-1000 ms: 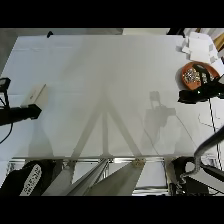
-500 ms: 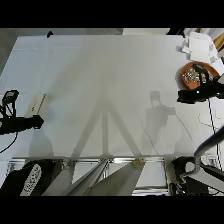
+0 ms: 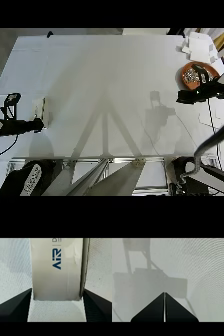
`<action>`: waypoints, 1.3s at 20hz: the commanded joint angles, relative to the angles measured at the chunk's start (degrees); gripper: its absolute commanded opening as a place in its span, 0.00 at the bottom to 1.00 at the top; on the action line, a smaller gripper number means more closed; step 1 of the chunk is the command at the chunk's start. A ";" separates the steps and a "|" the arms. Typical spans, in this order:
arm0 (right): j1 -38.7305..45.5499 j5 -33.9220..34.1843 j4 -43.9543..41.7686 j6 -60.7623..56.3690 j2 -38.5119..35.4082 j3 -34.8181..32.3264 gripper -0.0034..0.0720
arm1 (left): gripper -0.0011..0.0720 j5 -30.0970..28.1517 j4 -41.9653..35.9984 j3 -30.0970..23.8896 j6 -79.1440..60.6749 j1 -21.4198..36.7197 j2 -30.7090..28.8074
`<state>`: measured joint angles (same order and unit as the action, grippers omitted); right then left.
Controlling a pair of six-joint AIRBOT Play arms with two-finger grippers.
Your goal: Fold the box and place the chain.
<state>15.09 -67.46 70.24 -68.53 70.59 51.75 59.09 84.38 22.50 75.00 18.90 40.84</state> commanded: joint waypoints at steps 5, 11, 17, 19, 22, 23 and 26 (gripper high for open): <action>-0.02 -0.81 0.00 0.00 0.02 -0.02 0.06 | 0.97 1.18 1.14 0.72 -0.39 -0.07 -7.56; -0.02 -0.61 0.00 0.00 0.02 0.00 0.06 | 0.77 9.53 -5.44 0.83 -0.39 -0.07 -21.14; -0.02 -0.61 0.00 0.00 0.02 0.00 0.06 | 0.27 9.79 -7.74 0.79 -2.97 -0.07 -24.24; -0.02 -0.61 0.00 0.00 0.02 0.00 0.06 | 0.15 9.81 -7.74 0.79 -2.99 -0.07 -24.24; -0.02 -0.61 0.00 0.00 0.02 0.02 0.06 | 0.02 9.79 -7.89 0.79 -2.97 -0.09 -24.24; -0.02 -0.61 0.00 0.00 0.02 0.00 0.06 | 0.02 9.77 -7.89 0.79 -2.97 -0.09 -24.24; -0.02 -0.61 0.00 0.00 0.02 0.02 0.06 | 0.02 9.44 -7.96 0.76 -2.97 -0.09 -24.24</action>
<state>15.09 -68.07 70.24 -68.51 70.59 51.75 68.75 76.58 23.27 72.14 18.85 16.69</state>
